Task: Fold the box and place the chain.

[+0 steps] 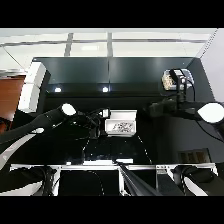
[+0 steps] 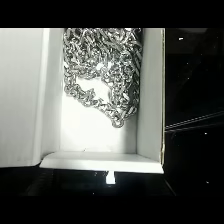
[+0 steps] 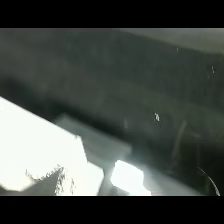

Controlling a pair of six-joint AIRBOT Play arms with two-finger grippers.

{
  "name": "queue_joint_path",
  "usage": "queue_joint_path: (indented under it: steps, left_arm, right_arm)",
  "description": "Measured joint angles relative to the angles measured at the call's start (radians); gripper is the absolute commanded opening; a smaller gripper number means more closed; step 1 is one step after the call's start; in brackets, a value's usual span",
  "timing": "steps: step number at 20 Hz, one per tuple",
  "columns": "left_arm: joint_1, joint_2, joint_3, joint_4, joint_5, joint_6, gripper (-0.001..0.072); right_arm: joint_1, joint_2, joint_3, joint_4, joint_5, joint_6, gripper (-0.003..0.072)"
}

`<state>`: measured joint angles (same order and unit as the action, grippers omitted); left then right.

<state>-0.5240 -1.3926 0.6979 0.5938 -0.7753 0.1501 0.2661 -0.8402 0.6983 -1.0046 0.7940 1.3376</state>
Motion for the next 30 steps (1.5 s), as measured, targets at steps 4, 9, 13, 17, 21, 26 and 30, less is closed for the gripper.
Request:
queue_joint_path:
  steps: [4, 9, 13, 17, 21, 26, 30]
  left_arm:
    - [-0.005, 0.000, 0.000, 0.001, 0.003, 0.000, 0.0355]
    - [-0.007, 0.000, 0.000, 0.003, 0.005, 0.000, 0.0354]
    - [-0.007, 0.000, 0.000, 0.003, 0.005, 0.000, 0.0355]
    - [-0.007, 0.000, 0.000, 0.004, 0.005, 0.000, 0.0355]
    - [-0.007, 0.000, 0.000, 0.004, 0.005, 0.000, 0.0354]
    - [-0.007, 0.000, 0.000, 0.004, 0.005, 0.000, 0.0354]
    - [-0.007, 0.000, 0.000, 0.004, 0.005, 0.000, 0.0354]
  right_arm:
    - [0.025, -0.094, -0.016, 0.090, -0.171, 0.055, 0.0702]
    - [0.051, -0.200, -0.021, 0.141, -0.196, -0.004, 0.0701]
    - [0.074, -0.224, 0.027, 0.150, -0.049, -0.281, 0.0701]
    - [0.081, -0.229, 0.102, 0.150, 0.127, -0.656, 0.0701]
    - [0.092, -0.245, 0.118, 0.192, 0.176, -0.937, 0.0701]
    - [0.111, -0.263, 0.071, 0.237, 0.183, -1.099, 0.0701]
    - [0.117, -0.266, 0.036, 0.249, 0.170, -1.139, 0.0700]
